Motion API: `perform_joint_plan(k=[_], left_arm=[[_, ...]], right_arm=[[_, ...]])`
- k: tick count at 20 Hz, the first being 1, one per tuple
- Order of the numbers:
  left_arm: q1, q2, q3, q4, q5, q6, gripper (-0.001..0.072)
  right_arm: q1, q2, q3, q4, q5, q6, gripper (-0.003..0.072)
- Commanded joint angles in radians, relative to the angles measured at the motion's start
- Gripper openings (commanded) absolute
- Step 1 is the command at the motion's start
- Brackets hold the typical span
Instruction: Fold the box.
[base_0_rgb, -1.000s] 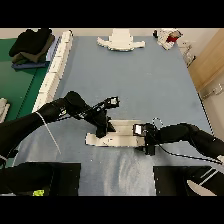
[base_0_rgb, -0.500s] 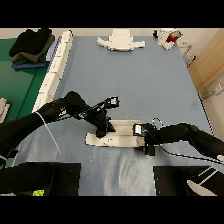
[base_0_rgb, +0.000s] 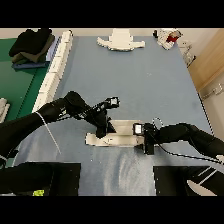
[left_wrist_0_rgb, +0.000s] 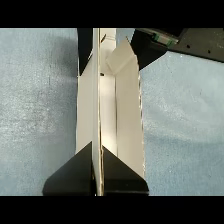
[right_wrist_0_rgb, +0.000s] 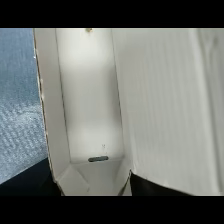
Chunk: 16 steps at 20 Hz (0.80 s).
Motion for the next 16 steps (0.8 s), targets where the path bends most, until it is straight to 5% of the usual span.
perform_joint_plan(k=[1, 16], left_arm=[[0.001, 0.001, 0.001, 0.000, 0.001, 0.000, 0.0015], [0.000, 0.000, 0.001, -0.007, 0.001, 0.000, 0.0015]], right_arm=[[0.001, -0.001, 0.000, -0.002, -0.004, 0.000, 0.0544], [0.001, -0.001, 0.000, -0.002, -0.009, 0.000, 0.0544]])
